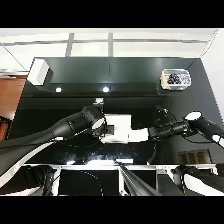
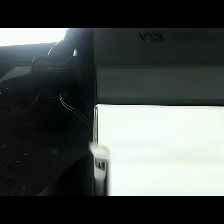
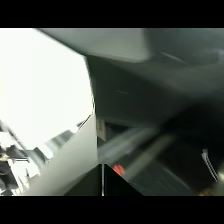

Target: Fold the box and place the chain.

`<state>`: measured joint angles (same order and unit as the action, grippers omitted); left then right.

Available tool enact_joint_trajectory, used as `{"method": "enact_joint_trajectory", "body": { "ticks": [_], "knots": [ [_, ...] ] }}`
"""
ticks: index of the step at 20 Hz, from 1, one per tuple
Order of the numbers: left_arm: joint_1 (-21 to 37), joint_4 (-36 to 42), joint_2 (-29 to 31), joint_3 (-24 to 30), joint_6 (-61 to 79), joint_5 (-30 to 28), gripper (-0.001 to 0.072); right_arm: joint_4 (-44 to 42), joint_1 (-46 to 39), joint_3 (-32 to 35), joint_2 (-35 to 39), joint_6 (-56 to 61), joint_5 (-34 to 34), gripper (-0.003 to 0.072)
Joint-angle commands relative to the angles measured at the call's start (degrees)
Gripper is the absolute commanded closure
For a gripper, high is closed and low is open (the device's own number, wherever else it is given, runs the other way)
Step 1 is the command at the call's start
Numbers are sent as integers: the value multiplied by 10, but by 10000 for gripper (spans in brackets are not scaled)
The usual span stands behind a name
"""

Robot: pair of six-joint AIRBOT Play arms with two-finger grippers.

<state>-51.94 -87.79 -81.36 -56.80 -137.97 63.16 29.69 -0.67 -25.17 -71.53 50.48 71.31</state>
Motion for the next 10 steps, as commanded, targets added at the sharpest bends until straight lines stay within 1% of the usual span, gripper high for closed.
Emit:
{"method": "enact_joint_trajectory", "body": {
  "ticks": [1,3,4,5,6,7,9,10],
  "knots": [
    [0,0,0,0,-1,0,685,-35,5,-7,-1,-39,5,531],
    [0,0,0,0,-1,0,685,-23,5,-20,-1,-49,12,523],
    [0,0,0,0,-1,0,684,-18,6,-28,-1,-51,17,472],
    [0,0,0,0,-1,0,685,-17,6,-34,-1,-51,18,321],
    [0,0,0,0,-1,1,684,-12,8,-42,-1,-51,19,213],
    [0,0,0,0,-1,1,685,-9,12,-48,-1,-51,15,162],
    [0,0,0,0,-1,1,684,-12,36,-56,-1,-48,3,155],
    [0,0,0,0,-1,1,685,-16,56,-58,-1,-36,-14,155]
  ]
}}
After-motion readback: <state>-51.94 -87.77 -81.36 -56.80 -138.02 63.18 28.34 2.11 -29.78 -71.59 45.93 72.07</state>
